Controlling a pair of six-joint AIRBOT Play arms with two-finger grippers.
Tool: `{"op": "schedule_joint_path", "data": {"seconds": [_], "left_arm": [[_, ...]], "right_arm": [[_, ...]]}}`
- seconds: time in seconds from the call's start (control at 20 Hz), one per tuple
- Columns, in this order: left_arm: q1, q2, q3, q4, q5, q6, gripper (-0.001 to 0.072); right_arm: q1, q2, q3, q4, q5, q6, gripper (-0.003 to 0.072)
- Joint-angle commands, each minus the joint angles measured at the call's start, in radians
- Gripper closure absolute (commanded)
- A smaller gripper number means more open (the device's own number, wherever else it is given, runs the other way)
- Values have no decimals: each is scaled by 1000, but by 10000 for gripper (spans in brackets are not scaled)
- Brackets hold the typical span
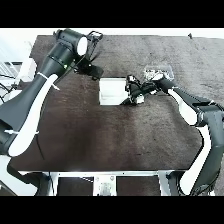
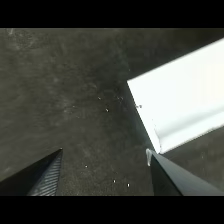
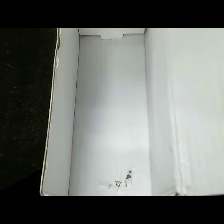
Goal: Fold the box and place the chain.
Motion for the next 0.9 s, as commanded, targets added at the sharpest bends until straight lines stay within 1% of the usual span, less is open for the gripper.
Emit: {"op": "schedule_joint_path", "data": {"seconds": [0.0, 0.1, 0.15, 0.25, 0.4, 0.45, 0.5, 0.55, 0.6, 0.7, 0.8, 0.85], "left_arm": [[92, 37, -6, -299, 32, 308, 98], [155, 37, -24, -526, 46, 505, 98], [182, 37, -36, -575, 57, 566, 99], [226, 37, -57, -595, 78, 647, 99], [269, 35, -57, -584, 97, 653, 100], [274, 35, -57, -584, 129, 653, 126], [274, 35, -57, -587, 179, 653, 127], [274, 35, -57, -589, 196, 671, 127], [274, 31, -57, -602, 180, 786, 126], [277, 25, -72, -654, 126, 1035, 98], [304, 25, -119, -790, 62, 1235, 99], [323, 25, -156, -834, 55, 1313, 100]], "right_arm": [[1, 0, 0, 0, 0, 0, 130], [1, 0, 0, 0, 0, 0, 130], [1, 0, 0, 0, 0, 0, 130], [1, 0, 0, 0, 0, 0, 130], [1, 0, 0, 0, 0, 0, 130], [1, 0, 0, 0, 0, 0, 130], [1, 0, 0, 0, 0, 0, 130], [1, 0, 0, 0, 0, 0, 130], [1, 0, 0, 0, 0, 0, 130], [1, 0, 0, 0, 0, 0, 130], [1, 0, 0, 0, 0, 0, 130], [1, 0, 0, 0, 0, 0, 130]]}}
